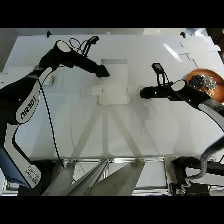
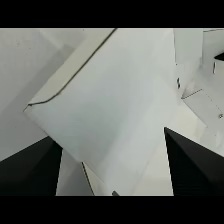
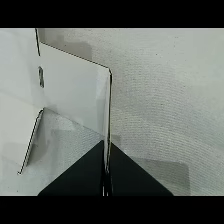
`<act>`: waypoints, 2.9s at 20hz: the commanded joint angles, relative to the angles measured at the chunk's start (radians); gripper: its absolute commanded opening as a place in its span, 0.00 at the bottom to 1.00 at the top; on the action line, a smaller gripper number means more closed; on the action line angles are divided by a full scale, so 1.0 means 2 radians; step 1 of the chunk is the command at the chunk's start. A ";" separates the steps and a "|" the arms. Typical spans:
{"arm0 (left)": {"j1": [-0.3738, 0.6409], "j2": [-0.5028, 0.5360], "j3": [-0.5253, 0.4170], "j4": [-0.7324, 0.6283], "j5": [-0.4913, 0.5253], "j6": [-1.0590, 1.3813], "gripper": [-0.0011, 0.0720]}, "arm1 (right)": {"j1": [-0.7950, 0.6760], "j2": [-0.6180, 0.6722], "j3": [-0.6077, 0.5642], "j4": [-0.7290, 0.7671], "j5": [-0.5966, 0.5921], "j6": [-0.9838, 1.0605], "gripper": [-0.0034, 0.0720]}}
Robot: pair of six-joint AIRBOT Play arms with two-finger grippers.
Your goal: Fold the box and place the chain.
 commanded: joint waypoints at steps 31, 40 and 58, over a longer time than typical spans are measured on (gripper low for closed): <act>-0.013 0.000 0.001 -0.032 -0.061 0.153 0.03 | 0.001 0.000 0.000 0.000 0.000 0.000 0.07; -0.013 0.000 0.001 -0.032 -0.060 0.153 0.03 | 0.001 0.000 0.000 0.006 -0.004 0.002 0.63; -0.028 0.141 0.000 0.016 -0.185 0.193 0.01 | -0.042 0.059 0.000 -0.014 -0.022 0.000 0.75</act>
